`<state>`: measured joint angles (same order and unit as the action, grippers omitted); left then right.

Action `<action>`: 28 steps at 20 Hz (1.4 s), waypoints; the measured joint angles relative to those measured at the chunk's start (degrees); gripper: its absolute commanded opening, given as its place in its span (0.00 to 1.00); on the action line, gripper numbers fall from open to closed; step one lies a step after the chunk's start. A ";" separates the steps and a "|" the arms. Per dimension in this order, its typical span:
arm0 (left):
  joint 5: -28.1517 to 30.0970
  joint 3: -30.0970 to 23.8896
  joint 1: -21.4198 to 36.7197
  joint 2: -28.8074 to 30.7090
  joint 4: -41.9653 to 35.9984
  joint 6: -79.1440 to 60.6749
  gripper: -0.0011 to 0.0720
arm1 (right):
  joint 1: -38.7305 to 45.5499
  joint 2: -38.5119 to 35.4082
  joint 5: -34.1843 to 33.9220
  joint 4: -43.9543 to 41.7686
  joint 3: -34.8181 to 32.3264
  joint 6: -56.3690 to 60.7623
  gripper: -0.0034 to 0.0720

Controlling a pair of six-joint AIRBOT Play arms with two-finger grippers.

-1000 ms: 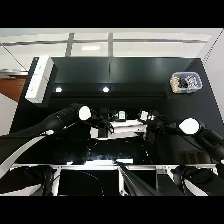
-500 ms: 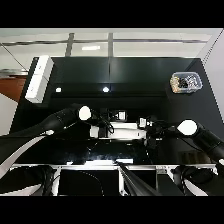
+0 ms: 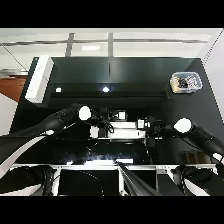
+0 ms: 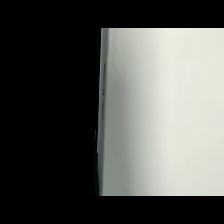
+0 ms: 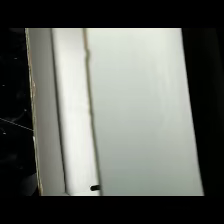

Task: Fold the box and place the chain.

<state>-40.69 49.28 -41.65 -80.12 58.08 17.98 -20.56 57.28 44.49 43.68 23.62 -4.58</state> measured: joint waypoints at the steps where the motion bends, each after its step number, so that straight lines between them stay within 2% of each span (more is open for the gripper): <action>1: 0.00 0.00 0.00 0.00 0.00 0.02 0.06 | 0.55 0.35 -0.33 -0.07 0.02 -0.15 0.98; 9: 0.04 0.00 0.00 0.00 -0.02 0.07 0.06 | 2.12 2.93 -0.44 -3.10 -0.02 -3.82 0.98; 21: 0.20 0.00 0.00 0.00 0.00 -0.04 0.06 | 2.19 3.41 1.29 -4.37 -2.36 -5.33 0.98; 28: 0.22 0.00 0.00 0.00 0.00 -0.02 0.06 | 2.19 3.50 0.04 -6.45 -2.91 -6.47 0.98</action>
<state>-40.47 49.28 -41.65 -80.12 58.08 17.96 -18.37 60.77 44.53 37.23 20.71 -11.05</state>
